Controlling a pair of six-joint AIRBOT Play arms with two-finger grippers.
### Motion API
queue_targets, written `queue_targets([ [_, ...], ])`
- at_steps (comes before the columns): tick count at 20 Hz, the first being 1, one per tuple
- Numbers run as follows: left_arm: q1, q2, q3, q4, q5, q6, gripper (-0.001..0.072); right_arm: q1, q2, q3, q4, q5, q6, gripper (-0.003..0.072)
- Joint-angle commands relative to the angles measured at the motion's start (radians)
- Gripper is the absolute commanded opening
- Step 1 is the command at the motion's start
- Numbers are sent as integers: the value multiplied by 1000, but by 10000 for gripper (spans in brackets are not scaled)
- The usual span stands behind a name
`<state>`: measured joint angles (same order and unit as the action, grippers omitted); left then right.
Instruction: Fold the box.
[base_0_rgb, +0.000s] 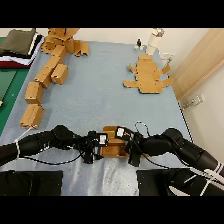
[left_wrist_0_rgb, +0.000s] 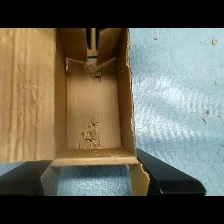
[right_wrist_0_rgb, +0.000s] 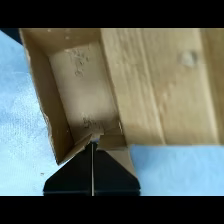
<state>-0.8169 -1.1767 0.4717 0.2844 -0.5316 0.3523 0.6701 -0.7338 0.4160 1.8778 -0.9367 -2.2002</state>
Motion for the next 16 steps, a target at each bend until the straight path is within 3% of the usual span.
queue_targets([
  [1,1,0,1,0,0,-1,533,-4,46,61,-89,-163,406,5],
  [3,1,0,1,0,0,-1,533,-4,80,116,-203,-255,656,5],
  [5,1,0,1,0,0,-1,533,-23,110,160,-430,-391,935,5],
  [7,1,0,1,0,0,-1,533,-109,129,152,-555,-457,1050,5],
  [12,1,0,1,0,0,-1,533,-377,52,47,-467,-435,1038,5],
  [16,1,0,1,0,0,-1,533,-388,-3,-33,-227,-253,965,5],
])
